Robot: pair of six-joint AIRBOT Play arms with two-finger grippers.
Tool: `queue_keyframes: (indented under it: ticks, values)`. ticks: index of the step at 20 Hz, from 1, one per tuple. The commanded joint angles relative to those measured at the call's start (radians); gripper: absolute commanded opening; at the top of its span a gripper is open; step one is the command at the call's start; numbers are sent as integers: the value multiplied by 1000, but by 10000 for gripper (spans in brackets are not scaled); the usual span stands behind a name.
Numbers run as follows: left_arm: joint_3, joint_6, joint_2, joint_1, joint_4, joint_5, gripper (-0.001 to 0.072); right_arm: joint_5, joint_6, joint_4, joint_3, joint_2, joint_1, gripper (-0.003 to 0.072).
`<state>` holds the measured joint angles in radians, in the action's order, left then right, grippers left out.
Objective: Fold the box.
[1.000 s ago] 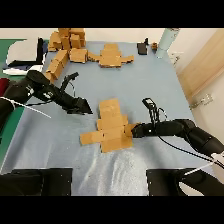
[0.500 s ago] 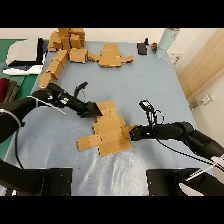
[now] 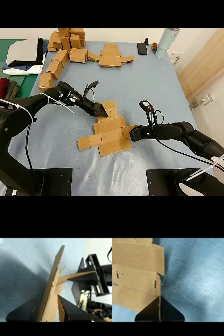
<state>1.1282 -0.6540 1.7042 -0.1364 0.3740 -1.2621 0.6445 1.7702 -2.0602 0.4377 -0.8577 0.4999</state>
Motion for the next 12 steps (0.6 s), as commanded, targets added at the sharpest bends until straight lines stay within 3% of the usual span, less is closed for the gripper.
queue_keyframes:
  ticks: [1,4,6,12]
  values:
    - [10,9,4,-5,56,-71,344,0,0,13,-1,1,1,4]
    - [10,6,4,-5,79,-82,342,-1,0,16,-1,1,1,4]
    - [11,8,4,-5,79,-69,234,-1,0,20,-1,1,1,4]
    - [20,11,4,-5,74,-28,235,0,0,26,-1,1,1,4]
